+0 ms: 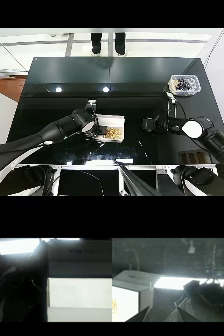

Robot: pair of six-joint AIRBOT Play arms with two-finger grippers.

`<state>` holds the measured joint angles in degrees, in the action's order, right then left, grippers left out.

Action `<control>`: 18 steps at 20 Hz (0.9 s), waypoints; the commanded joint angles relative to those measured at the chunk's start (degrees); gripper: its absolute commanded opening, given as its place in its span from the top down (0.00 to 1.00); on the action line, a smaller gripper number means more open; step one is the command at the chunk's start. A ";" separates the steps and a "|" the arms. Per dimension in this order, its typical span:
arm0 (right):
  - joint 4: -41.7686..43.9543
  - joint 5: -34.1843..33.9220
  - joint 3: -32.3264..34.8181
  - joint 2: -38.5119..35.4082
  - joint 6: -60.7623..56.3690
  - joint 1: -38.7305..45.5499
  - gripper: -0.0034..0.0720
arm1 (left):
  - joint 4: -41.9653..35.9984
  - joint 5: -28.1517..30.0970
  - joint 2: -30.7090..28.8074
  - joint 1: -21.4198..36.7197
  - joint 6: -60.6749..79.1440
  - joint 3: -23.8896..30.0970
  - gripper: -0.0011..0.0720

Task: Fold the box and place the chain.

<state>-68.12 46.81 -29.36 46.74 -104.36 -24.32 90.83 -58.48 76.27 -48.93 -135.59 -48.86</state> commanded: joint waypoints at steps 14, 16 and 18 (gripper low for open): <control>3.48 -4.48 -4.96 0.09 10.73 -0.35 0.42 | 0.57 2.25 0.11 0.46 0.11 0.00 0.95; 3.48 -4.39 -4.96 0.09 10.75 -0.35 0.42 | 0.00 0.96 0.09 0.87 0.11 -0.09 0.84; 3.48 -4.35 -4.96 0.09 10.75 -0.35 0.42 | 0.00 -1.29 0.09 0.87 0.13 -0.92 0.17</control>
